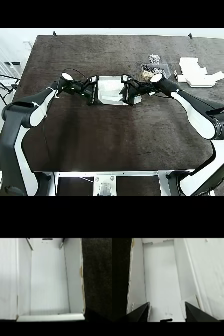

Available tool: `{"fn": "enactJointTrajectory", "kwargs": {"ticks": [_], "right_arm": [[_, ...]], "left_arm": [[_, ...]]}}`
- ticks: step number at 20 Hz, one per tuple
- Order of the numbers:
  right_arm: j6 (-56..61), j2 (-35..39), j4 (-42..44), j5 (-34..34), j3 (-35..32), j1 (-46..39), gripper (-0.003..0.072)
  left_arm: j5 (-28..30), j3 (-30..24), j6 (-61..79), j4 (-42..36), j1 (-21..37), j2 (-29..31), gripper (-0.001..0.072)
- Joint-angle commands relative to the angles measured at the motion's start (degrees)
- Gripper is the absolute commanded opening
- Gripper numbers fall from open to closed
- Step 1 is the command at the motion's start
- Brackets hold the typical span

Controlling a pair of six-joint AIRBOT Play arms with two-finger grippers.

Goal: Fold the box and place the chain.

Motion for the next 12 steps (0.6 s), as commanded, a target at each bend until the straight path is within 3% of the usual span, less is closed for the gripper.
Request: {"fn": "enactJointTrajectory", "kwargs": {"ticks": [1, 2, 3, 5, 8, 9, 10, 12], "right_arm": [[0.09, 0.02, -0.24, -0.04, 0.00, -0.83, 0.0507], [0.11, 0.33, -0.42, 1.01, 0.00, -1.20, 0.0262], [0.11, 0.79, -0.46, 2.56, 0.00, -1.70, 0.0189], [1.38, 2.19, -0.46, 5.49, 0.00, -3.08, 0.0186], [5.55, 5.20, -0.66, 8.02, 0.00, -5.20, 0.0109], [7.08, 6.36, -0.63, 8.52, 0.00, -5.86, 0.0039], [9.25, 7.63, -0.55, 9.29, 0.00, -6.62, 0.0014], [15.28, 10.36, -0.55, 9.57, -0.02, -8.15, 0.0014]], "left_arm": [[-0.07, 0.00, 0.11, 0.02, 0.04, -0.02, 0.0423], [-0.09, 0.00, 0.11, 0.02, 0.02, -0.02, 0.0423], [-0.07, -0.02, 0.11, 0.02, 0.04, -0.02, 0.0423], [-0.07, 0.00, 0.09, 0.02, 0.02, -0.02, 0.0423], [-0.07, 0.00, 0.09, 0.02, 0.04, -0.02, 0.0423], [-0.07, -0.02, 0.11, 0.02, 0.02, -0.02, 0.0423], [-0.07, 0.00, 0.11, 0.02, 0.02, -0.02, 0.0423], [-0.07, 0.00, 0.09, 0.02, 0.02, -0.02, 0.0423]]}}
